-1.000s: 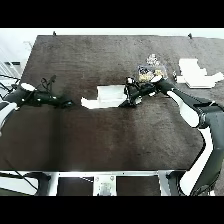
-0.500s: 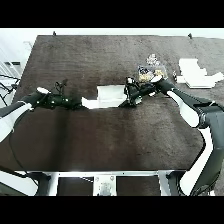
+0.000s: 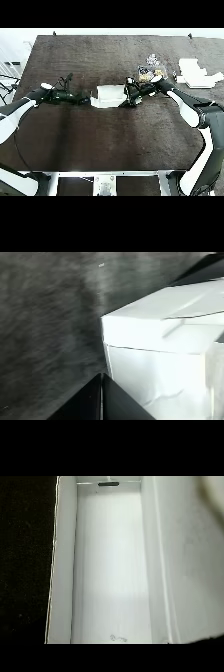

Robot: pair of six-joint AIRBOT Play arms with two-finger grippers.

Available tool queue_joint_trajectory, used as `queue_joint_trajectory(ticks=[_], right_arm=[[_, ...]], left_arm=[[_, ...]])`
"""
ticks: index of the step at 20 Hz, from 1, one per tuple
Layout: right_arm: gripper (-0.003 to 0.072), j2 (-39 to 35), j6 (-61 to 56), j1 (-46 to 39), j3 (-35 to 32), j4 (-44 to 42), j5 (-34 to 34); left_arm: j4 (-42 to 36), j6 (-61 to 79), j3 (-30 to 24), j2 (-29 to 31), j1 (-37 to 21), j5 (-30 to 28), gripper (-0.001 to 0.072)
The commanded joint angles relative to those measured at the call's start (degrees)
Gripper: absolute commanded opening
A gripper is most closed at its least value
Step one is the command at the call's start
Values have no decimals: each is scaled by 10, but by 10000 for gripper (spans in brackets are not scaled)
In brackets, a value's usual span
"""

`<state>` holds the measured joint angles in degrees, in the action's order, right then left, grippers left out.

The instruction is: Fold the box and place the chain.

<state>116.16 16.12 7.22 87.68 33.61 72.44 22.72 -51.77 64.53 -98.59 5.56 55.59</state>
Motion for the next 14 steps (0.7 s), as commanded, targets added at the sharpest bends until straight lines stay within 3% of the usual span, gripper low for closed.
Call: queue_joint_trajectory(ticks=[1,3,9,10,14], right_arm=[[584,0,0,0,0,0,0],[583,0,0,0,0,0,0],[583,0,0,0,0,0,0],[584,0,0,0,0,0,0],[583,0,0,0,0,0,0]], left_arm=[[-5,2,26,0,1,27,24],[-5,2,34,1,1,35,140],[-8,3,34,1,1,57,146],[-8,4,34,1,1,57,234],[-8,3,34,1,1,59,247]])
